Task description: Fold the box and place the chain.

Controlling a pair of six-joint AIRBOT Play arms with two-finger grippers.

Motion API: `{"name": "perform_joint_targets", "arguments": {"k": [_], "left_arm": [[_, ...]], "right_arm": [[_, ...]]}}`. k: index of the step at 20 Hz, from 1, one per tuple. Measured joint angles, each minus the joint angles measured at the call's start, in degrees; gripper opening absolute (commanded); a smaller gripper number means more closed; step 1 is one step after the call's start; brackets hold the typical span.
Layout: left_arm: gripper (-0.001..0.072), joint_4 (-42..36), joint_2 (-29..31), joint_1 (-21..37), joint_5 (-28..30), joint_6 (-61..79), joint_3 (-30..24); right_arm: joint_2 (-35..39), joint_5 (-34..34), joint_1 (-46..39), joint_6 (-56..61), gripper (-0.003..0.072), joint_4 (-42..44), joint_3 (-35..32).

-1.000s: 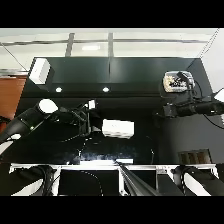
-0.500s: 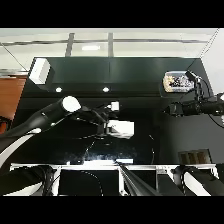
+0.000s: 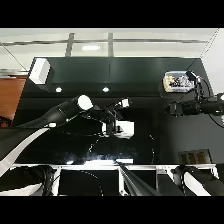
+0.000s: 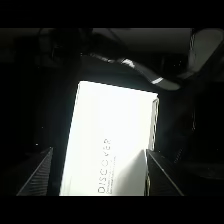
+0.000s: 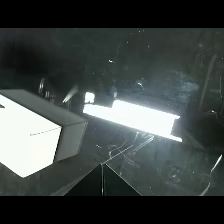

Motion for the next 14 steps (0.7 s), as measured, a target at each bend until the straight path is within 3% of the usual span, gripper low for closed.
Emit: {"name": "perform_joint_targets", "arguments": {"k": [14], "left_arm": [[0.0706,1.8,-0.3,-0.1,-4.0,-0.7,0.1]], "right_arm": [[0.0,-1.0,0.0,-0.5,0.001,0.0,0.0]]}}
